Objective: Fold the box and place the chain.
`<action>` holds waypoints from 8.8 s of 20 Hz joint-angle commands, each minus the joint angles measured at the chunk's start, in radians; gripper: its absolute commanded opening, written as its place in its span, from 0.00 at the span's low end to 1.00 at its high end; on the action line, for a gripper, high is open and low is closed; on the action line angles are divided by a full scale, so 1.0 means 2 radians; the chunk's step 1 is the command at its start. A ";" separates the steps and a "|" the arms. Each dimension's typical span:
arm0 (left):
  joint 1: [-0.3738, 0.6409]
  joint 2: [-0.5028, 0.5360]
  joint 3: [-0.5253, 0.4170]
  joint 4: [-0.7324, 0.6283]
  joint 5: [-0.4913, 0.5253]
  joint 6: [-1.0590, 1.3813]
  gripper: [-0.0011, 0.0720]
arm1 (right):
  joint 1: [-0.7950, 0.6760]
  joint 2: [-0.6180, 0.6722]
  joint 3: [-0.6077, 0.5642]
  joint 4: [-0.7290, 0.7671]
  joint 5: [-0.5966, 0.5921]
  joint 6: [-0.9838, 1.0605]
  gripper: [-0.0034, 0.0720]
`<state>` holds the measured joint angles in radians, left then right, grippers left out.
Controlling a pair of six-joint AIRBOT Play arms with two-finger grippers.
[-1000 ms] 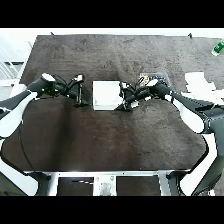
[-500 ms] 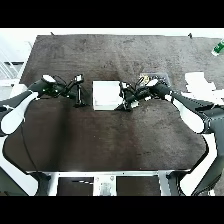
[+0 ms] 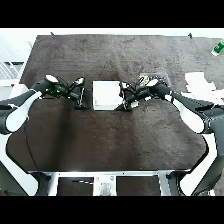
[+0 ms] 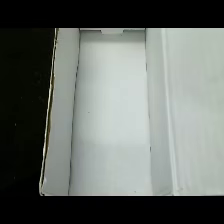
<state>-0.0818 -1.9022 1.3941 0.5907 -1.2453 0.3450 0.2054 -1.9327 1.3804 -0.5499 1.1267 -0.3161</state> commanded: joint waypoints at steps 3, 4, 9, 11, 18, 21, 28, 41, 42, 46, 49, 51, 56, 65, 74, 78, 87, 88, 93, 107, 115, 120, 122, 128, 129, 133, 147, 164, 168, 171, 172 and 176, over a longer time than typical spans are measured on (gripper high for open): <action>-0.006 -0.001 0.001 -0.017 -0.012 0.016 0.99 | 0.000 0.000 0.000 0.000 0.000 0.000 0.78; -0.011 -0.001 0.001 -0.017 -0.006 0.019 0.99 | 0.000 0.000 0.000 0.000 0.000 0.000 0.78; -0.023 -0.001 0.001 -0.014 0.029 0.015 0.99 | 0.000 0.000 0.000 0.000 0.000 0.000 0.78; -0.023 -0.001 0.001 -0.011 0.030 0.015 0.99 | 0.001 0.000 0.000 0.000 0.000 0.000 0.78; -0.023 -0.006 0.001 -0.018 0.059 0.017 0.99 | 0.000 0.000 0.000 0.000 0.000 0.000 0.78; -0.023 -0.020 0.002 -0.042 0.044 0.020 0.98 | 0.000 0.000 0.000 0.000 0.000 0.000 0.78; -0.025 -0.022 0.002 -0.045 0.036 0.028 0.98 | 0.000 0.000 0.000 0.000 0.000 0.000 0.78; -0.046 -0.023 0.014 -0.020 0.041 0.023 0.98 | 0.000 0.000 0.000 0.000 0.000 0.000 0.78; -0.049 -0.023 0.014 -0.019 0.041 0.023 0.98 | 0.000 0.000 0.000 0.000 0.000 0.000 0.78; -0.049 -0.023 0.014 -0.018 0.045 0.014 0.98 | 0.000 0.000 0.000 0.000 0.000 0.000 0.78; -0.049 -0.023 0.014 -0.018 0.049 0.002 0.98 | 0.000 0.000 0.000 0.000 0.000 0.000 0.78; -0.049 -0.023 0.014 -0.018 0.050 -0.001 0.98 | 0.000 0.000 0.000 0.000 0.000 0.000 0.78; -0.048 -0.024 0.014 -0.019 0.045 -0.012 0.98 | 0.000 0.000 0.000 0.000 0.000 0.000 0.78; -0.047 -0.024 0.014 -0.009 0.035 -0.009 0.98 | 0.000 0.000 0.000 0.000 0.000 0.000 0.78; -0.047 -0.024 0.015 -0.006 0.039 -0.014 0.98 | 0.000 0.000 0.000 0.000 0.000 0.000 0.78; -0.047 -0.024 0.019 -0.011 0.047 0.002 0.98 | 0.000 0.000 0.000 0.000 0.000 0.000 0.78; -0.047 -0.024 0.018 -0.011 0.041 0.002 0.98 | 0.000 0.000 0.000 0.000 0.000 0.000 0.78; -0.047 -0.024 0.018 -0.011 0.041 0.002 0.98 | 0.000 0.000 0.000 0.000 0.000 0.000 0.78; -0.047 -0.024 0.018 -0.007 0.031 0.002 0.75 | 0.000 0.000 0.000 0.000 0.000 0.000 0.78; -0.047 -0.024 0.019 -0.025 0.056 0.028 0.75 | 0.000 0.000 0.000 0.000 0.000 0.000 0.78; -0.047 -0.024 0.019 -0.015 0.051 -0.001 0.98 | 0.000 0.000 0.000 0.000 0.000 0.000 0.78; -0.041 -0.024 0.018 0.001 0.044 -0.025 0.98 | 0.000 0.000 0.000 0.000 0.000 0.000 0.78; -0.041 -0.024 0.018 0.001 0.042 -0.025 0.98 | 0.000 0.000 0.000 0.000 0.000 0.000 0.78; -0.041 -0.024 0.018 0.003 0.040 -0.024 0.98 | 0.000 0.000 0.000 0.000 0.000 0.000 0.78; -0.041 -0.024 0.018 0.003 0.040 -0.024 0.98 | 0.000 0.000 0.000 0.000 0.000 0.000 0.78; -0.041 -0.024 0.018 0.003 0.035 -0.025 0.76 | 0.000 0.000 0.000 0.000 0.000 0.000 0.78; -0.041 -0.024 0.018 0.001 0.039 -0.025 0.68 | 0.000 0.000 0.000 0.000 0.000 0.000 0.78; -0.041 -0.024 0.018 0.000 0.039 -0.025 0.68 | 0.003 0.000 0.000 0.000 0.000 0.000 0.78; -0.041 -0.024 0.018 0.000 0.040 -0.025 0.68 | 0.003 0.000 0.000 0.000 0.000 0.000 0.78; -0.041 -0.024 0.018 0.000 0.042 -0.025 0.68 | 0.002 0.001 0.000 0.000 0.000 -0.001 0.85; -0.041 -0.024 0.018 0.000 0.042 -0.025 0.68 | 0.001 0.001 0.000 0.000 -0.001 -0.002 0.99; -0.041 -0.024 0.018 0.001 0.042 -0.025 0.68 | -0.007 0.007 0.000 -0.002 -0.001 -0.002 0.99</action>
<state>-0.1638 -1.9507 1.4303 0.5900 -1.1618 0.2966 0.1997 -1.9263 1.3804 -0.5518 1.1278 -0.3183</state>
